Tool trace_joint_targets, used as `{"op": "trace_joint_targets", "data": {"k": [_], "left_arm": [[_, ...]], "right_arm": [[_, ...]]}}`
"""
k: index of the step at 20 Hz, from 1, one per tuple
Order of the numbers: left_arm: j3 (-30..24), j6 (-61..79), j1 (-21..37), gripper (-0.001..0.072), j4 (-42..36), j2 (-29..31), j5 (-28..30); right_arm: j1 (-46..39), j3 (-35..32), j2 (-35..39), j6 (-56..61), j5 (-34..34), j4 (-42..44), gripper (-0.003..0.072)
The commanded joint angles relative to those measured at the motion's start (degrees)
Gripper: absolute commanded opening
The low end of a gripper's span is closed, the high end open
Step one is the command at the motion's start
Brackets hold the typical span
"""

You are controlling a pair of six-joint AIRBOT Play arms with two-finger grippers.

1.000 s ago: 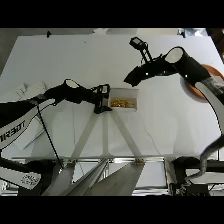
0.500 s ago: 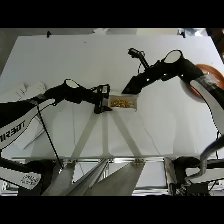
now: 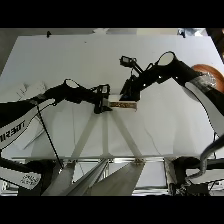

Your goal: Fold the box and place the chain.

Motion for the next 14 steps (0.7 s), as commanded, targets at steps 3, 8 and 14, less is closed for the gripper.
{"op": "trace_joint_targets", "data": {"k": [3,8,14], "left_arm": [[0.02,-0.02,0.00,0.0156,0.02,0.04,0.00],[0.02,-0.02,0.00,0.0156,0.02,0.04,0.00],[0.02,-0.02,0.00,0.0156,0.02,0.04,0.00]], "right_arm": [[3.52,0.00,-0.02,-3.30,-4.46,-9.35,0.0321],[4.11,0.00,-0.02,-3.06,-4.72,-10.97,0.0253],[4.11,-0.02,-0.02,0.24,-4.68,-15.61,0.0205]]}}
